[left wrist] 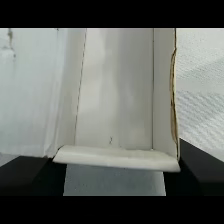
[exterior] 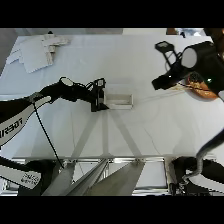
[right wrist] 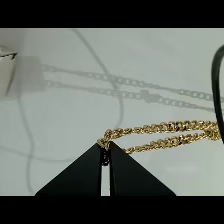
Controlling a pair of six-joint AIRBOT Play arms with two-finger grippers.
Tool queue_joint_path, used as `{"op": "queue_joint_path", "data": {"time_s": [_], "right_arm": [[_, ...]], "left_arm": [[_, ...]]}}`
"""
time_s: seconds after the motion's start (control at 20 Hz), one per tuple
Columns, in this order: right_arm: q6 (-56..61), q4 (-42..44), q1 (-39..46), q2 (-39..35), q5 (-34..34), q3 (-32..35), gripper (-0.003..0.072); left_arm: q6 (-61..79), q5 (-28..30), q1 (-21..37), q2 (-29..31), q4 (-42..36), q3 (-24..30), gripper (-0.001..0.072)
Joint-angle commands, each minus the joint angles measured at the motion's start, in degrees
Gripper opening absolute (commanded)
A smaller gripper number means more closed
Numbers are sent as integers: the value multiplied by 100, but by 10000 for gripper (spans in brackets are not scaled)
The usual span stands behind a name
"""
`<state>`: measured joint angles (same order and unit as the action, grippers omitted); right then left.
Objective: Fold the box and place the chain.
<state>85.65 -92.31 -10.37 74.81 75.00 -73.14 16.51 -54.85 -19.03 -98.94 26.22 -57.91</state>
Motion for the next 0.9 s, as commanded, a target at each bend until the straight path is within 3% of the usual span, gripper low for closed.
{"op": "queue_joint_path", "data": {"time_s": [0.0,0.4,0.85], "right_arm": [[-48,46,-715,-2,-219,2,11],[306,243,-1853,-2,-1211,2,11],[232,1482,-2273,273,-2024,0,11]], "left_arm": [[0,0,0,-4,0,-4,276],[0,0,0,-4,0,-4,276],[0,0,0,-4,0,-4,276]]}}
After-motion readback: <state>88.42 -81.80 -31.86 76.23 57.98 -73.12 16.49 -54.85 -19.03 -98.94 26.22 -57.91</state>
